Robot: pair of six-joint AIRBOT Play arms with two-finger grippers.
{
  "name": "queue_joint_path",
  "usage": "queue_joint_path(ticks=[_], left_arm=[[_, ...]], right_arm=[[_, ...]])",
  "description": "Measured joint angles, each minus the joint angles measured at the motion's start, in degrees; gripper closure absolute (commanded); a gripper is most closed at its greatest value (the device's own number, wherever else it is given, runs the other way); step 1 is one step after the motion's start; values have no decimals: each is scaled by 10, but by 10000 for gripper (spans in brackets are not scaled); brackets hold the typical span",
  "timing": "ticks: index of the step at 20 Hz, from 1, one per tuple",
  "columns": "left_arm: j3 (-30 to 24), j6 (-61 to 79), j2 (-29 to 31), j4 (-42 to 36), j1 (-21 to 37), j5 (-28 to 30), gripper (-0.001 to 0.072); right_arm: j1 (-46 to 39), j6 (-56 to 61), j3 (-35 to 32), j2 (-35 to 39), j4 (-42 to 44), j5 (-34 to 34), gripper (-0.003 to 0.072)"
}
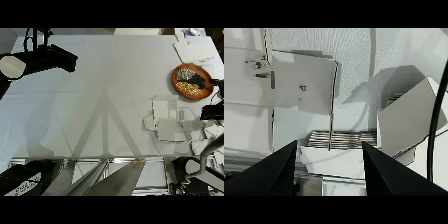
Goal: Fold the box and place the chain.
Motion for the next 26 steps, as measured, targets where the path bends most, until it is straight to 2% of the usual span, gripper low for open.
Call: queue_joint_path(ticks=[3, 5, 6, 8, 10, 11, 12, 13, 20, 26], left_arm=[[0, 0, 0, 0, 0, 0, 371], [0, 0, 0, 0, 0, 0, 371], [0, 0, 0, 0, 0, 0, 371], [0, 0, 0, 0, 0, 0, 371], [0, 0, 0, 0, 0, 0, 371], [0, 0, 0, 0, 0, 0, 371], [0, 0, 0, 0, 0, 0, 371], [0, 0, 0, 0, 0, 0, 371], [0, 0, 0, 0, 0, 0, 371], [0, 0, 0, 0, 0, 0, 371]], right_arm=[[2, 3, -10, -20, -5, -1, 291], [3, 5, -16, -30, -5, -9, 350], [3, 5, -18, -35, -5, -14, 354], [3, 6, -21, -41, -4, -24, 454], [3, 6, -22, -44, -4, -31, 474], [3, 5, -23, -45, -4, -34, 517], [3, 4, -23, -45, -3, -36, 620], [3, 4, -23, -46, -2, -37, 674], [10, 2, -24, -46, 36, -38, 677], [94, 1, -24, -31, 62, -63, 678]])
